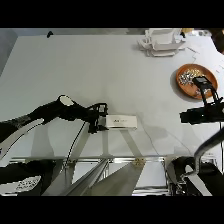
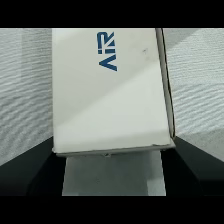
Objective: Fold the box and place the chain.
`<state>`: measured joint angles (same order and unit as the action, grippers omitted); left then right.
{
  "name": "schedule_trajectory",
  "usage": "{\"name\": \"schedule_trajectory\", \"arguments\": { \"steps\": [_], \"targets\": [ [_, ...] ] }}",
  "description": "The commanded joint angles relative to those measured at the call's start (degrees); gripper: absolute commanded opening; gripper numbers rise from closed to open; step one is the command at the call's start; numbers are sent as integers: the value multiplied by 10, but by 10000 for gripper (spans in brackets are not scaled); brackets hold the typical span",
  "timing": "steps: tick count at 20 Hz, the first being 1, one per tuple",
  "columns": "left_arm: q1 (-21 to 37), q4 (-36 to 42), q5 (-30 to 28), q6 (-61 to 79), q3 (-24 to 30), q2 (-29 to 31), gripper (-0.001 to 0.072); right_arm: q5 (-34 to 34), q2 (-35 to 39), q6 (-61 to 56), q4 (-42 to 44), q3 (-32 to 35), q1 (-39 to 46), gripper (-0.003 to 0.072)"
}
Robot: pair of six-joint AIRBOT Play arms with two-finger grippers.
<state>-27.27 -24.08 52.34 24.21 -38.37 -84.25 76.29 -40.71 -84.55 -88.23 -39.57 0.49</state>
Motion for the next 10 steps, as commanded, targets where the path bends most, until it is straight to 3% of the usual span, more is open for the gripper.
{"name": "schedule_trajectory", "arguments": {
  "steps": [1,9,10],
  "targets": [
    [0,9,-3,0,-1,0,192,-7,1,-5,32,0,34,17],
    [0,40,1,-2,-1,1,200,-40,-3,-5,60,9,34,18],
    [1,40,0,-3,-1,2,160,-39,-3,-5,60,9,34,18]
  ]
}}
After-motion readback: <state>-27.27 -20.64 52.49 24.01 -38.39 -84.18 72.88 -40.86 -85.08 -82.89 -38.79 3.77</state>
